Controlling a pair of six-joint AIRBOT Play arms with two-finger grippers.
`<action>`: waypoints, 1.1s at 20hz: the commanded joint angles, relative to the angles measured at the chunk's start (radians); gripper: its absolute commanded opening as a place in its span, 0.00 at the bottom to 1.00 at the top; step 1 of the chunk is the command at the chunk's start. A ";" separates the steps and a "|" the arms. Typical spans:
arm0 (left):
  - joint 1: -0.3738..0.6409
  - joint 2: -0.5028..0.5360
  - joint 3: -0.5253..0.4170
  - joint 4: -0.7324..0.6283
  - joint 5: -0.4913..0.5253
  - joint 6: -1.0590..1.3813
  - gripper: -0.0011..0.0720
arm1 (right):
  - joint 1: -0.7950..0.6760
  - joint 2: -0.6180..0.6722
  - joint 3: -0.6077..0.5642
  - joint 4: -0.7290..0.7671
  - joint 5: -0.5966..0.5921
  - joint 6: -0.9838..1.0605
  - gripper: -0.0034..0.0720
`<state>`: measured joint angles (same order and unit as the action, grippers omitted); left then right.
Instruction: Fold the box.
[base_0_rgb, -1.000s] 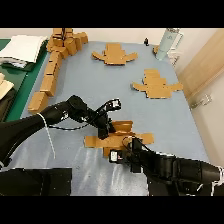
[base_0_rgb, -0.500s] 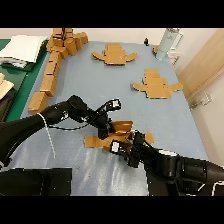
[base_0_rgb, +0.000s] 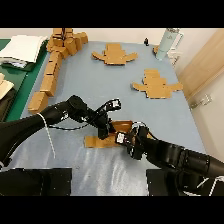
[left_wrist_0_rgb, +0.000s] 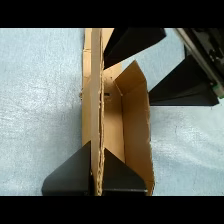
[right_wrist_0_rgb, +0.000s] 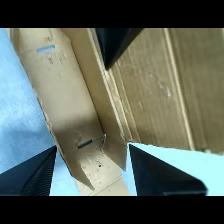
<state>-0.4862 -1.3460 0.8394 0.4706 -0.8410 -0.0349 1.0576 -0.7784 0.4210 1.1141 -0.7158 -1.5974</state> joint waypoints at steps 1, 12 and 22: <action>0.000 0.000 0.000 0.000 0.000 0.000 0.03 | -0.082 0.007 -0.005 0.106 0.053 -0.190 1.00; 0.000 0.000 0.000 0.000 0.000 0.000 0.03 | -0.470 -0.031 0.008 0.848 0.043 -1.071 1.00; 0.000 0.000 0.000 0.000 0.000 0.000 0.03 | -0.610 -0.280 0.129 1.040 -0.136 -1.325 1.00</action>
